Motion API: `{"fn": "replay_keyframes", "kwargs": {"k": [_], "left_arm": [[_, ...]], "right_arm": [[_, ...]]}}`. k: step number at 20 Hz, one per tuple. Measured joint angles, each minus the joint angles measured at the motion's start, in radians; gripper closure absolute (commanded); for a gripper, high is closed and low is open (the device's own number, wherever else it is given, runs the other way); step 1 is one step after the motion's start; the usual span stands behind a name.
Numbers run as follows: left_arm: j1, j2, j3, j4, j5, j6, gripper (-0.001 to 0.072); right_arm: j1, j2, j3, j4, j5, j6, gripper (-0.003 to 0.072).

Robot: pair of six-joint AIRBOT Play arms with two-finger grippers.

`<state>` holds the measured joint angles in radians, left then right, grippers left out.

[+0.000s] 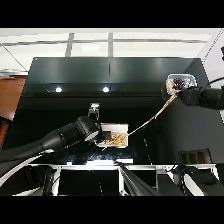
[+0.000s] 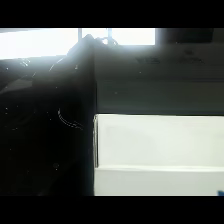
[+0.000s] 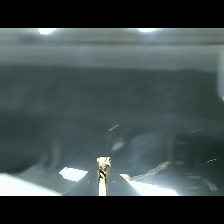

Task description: Fold the box and place the chain.

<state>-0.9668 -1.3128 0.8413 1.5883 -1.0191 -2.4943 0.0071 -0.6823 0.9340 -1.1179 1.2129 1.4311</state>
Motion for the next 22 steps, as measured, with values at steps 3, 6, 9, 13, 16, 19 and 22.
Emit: {"fn": "replay_keyframes", "kwargs": {"k": [3,6,9,13,16,19,22], "left_arm": [[0.0,0.0,0.0,0.0,0.002,0.0,0.0681],[0.0,0.0,0.0,0.0,0.003,0.0,0.0682],[0.0,0.0,0.0,0.0,0.003,0.0,0.0681],[0.0,0.0,0.0,0.0,0.003,0.0,0.0682],[0.0,0.0,0.0,0.0,0.003,0.0,0.0681],[0.0,0.0,0.0,0.0,0.003,0.0,0.0682],[0.0,0.0,0.0,0.0,0.003,0.0,0.0682]], "right_arm": [[0.012,0.031,-0.004,0.153,0.136,-0.099,0.0664],[0.061,0.042,-0.02,0.27,0.212,-0.168,0.0664],[0.149,0.035,-0.045,0.348,0.222,-0.2,0.0664],[0.301,-0.022,-0.059,0.408,0.159,-0.214,0.0664],[0.409,-0.107,-0.063,0.419,0.091,-0.225,0.0663],[0.481,-0.208,-0.063,0.425,0.036,-0.24,0.0662],[0.51,-0.28,-0.063,0.422,0.01,-0.253,0.007]]}}
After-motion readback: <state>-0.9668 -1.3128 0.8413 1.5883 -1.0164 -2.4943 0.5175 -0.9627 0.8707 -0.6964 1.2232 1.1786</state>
